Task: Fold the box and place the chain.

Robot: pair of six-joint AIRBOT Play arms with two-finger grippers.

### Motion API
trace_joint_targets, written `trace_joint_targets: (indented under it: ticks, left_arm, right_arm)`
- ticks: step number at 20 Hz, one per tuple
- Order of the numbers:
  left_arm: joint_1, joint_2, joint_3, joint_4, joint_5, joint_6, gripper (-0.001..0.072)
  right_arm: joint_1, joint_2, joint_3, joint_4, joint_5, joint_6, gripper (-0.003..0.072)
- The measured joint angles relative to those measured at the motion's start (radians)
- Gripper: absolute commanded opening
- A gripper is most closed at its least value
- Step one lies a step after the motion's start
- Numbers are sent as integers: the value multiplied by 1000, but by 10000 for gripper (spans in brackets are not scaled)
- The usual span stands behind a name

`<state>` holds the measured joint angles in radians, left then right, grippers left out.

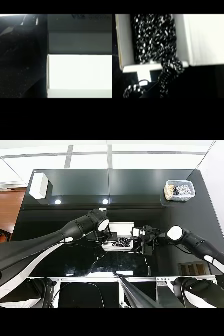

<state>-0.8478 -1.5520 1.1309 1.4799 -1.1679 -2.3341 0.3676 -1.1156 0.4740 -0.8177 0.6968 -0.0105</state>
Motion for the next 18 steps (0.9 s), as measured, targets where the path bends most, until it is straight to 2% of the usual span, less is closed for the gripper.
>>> trace_joint_targets:
  ticks: [6, 10, 14, 18]
  left_arm:
    - [0, 0, 0, 0, 0, 0, 28]
    - [0, 0, 0, 0, 0, 0, 28]
    - [0, 0, 0, 0, 0, 0, 28]
    - [0, 0, 0, 0, -1, 0, 28]
  right_arm:
    - [-60, 211, 14, -48, 22, 251, 11]
    - [-99, 331, 87, -33, 152, 496, 11]
    - [-109, 373, 194, 98, 286, 674, 11]
    - [-104, 375, 240, 281, 340, 765, 11]
